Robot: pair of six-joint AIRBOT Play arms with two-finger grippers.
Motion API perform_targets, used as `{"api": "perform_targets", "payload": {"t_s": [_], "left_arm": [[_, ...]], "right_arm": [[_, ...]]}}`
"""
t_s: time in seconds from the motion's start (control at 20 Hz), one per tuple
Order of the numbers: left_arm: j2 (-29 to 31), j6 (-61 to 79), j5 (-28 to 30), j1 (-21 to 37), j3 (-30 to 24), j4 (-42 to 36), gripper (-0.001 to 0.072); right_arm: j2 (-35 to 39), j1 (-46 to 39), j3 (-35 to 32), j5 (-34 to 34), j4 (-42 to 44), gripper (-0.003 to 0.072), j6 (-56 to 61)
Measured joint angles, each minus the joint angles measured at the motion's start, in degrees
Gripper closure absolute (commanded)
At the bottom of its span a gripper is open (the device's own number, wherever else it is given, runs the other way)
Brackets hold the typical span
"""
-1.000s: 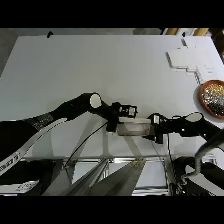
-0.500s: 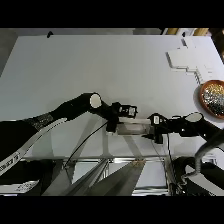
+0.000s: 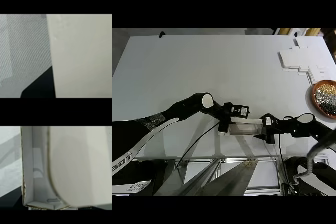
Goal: Fold the box and place the chain.
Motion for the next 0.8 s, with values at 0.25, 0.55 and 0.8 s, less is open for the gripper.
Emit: {"api": "perform_targets", "payload": {"t_s": [0.25,0.55,0.8], "left_arm": [[0.0,0.0,0.0,0.0,0.0,0.0,0.0697],[0.0,0.0,0.0,0.0,0.0,0.0,0.0697],[0.0,0.0,0.0,0.0,0.0,0.0,0.0697]], "right_arm": [[0.3,0.0,-0.1,-0.9,-0.8,0.0347,0.2],[0.7,0.0,-0.2,-1.3,-1.2,0.0345,0.1],[0.7,0.0,-0.2,-1.4,-1.2,0.0346,0.0]]}}
